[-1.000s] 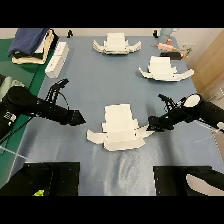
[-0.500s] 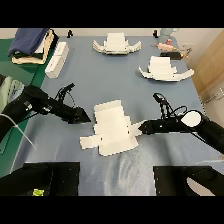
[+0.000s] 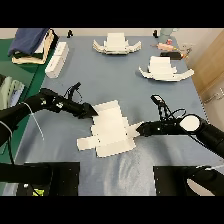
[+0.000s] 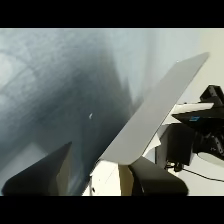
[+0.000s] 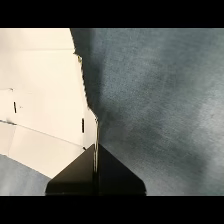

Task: Fold the box.

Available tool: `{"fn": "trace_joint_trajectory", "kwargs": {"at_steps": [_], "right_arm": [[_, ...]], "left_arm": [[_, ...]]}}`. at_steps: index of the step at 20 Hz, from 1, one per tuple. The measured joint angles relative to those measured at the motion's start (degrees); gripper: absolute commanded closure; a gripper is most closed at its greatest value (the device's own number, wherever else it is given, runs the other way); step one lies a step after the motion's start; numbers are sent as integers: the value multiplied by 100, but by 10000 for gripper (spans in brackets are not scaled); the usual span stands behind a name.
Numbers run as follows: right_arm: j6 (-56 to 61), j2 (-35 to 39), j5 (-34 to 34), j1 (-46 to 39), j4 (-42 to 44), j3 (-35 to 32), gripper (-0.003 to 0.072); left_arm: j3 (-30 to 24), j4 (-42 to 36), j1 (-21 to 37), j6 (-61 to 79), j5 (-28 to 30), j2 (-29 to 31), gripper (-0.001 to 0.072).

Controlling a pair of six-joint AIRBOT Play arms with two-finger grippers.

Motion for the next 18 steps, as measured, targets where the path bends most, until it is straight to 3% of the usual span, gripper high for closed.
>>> {"fn": "trace_joint_trajectory", "kwargs": {"at_steps": [9, 10, 11, 12, 18], "right_arm": [[4, -4, -17, 17, -31, -4, 686], [17, -17, -20, 17, -46, -4, 686], [35, -31, -20, 17, -59, -4, 686], [39, -44, -20, 17, -63, -4, 686], [46, -72, -17, 17, -85, -4, 686]], "left_arm": [[205, 61, -223, 540, -717, -402, 307], [210, 85, -227, 577, -739, -409, 357], [212, 92, -234, 616, -761, -415, 512], [216, 107, -243, 675, -772, -420, 540], [216, -160, -245, 984, -750, -431, 533]]}}
